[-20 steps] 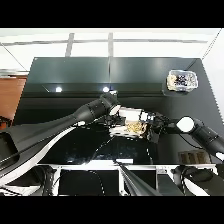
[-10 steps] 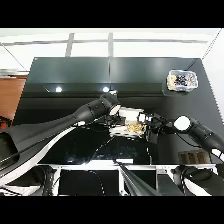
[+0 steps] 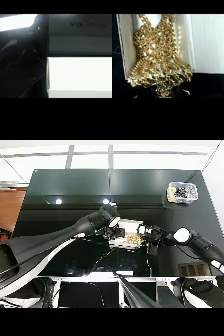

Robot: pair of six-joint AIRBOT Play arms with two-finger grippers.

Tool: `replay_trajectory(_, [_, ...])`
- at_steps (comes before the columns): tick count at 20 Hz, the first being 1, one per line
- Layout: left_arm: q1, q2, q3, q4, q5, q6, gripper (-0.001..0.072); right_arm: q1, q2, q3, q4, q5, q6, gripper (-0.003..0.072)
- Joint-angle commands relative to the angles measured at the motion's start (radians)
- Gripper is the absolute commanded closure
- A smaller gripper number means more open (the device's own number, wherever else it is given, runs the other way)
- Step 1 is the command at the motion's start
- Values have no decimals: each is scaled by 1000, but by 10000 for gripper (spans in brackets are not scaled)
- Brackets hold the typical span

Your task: Fold the box and place the chain.

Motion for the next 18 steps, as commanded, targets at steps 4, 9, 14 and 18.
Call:
replay_trajectory(4, [0,0,1,0,2,-1,677,0,9,0,-52,9,200,669])
replay_trajectory(9, [0,0,1,0,2,-1,677,0,139,4,-193,63,562,670])
replay_trajectory(14, [0,0,1,0,2,-1,677,-48,301,83,-200,237,752,670])
replay_trajectory(18, [0,0,1,-1,2,-1,677,-58,342,160,41,297,766,670])
